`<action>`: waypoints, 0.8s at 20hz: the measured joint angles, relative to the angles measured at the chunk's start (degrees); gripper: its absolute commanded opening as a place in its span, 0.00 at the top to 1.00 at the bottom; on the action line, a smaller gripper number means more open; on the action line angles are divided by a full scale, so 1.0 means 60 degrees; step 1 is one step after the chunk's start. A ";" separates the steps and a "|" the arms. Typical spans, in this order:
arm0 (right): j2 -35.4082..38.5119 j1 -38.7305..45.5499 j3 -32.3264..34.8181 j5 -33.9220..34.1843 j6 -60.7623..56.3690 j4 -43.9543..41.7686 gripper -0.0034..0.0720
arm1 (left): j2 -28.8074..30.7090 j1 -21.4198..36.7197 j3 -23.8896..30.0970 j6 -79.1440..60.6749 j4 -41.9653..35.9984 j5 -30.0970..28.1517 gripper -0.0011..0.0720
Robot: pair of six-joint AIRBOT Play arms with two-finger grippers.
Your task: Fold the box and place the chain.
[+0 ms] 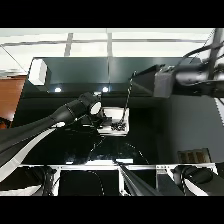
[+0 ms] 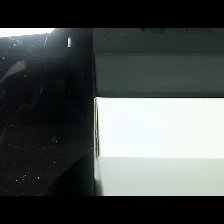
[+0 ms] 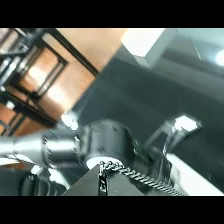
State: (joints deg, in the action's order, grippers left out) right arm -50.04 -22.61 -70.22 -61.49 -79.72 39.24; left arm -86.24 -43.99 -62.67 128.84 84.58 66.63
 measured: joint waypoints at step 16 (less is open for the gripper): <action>-0.1443 -0.0364 0.3144 0.0922 -0.0211 0.0714 0.61 | 0.0000 0.0000 0.0000 0.0000 0.0000 0.0000 0.95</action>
State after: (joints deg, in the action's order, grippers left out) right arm -58.70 -24.80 -51.35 -55.96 -80.99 43.53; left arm -86.24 -43.99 -62.67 128.84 84.58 66.63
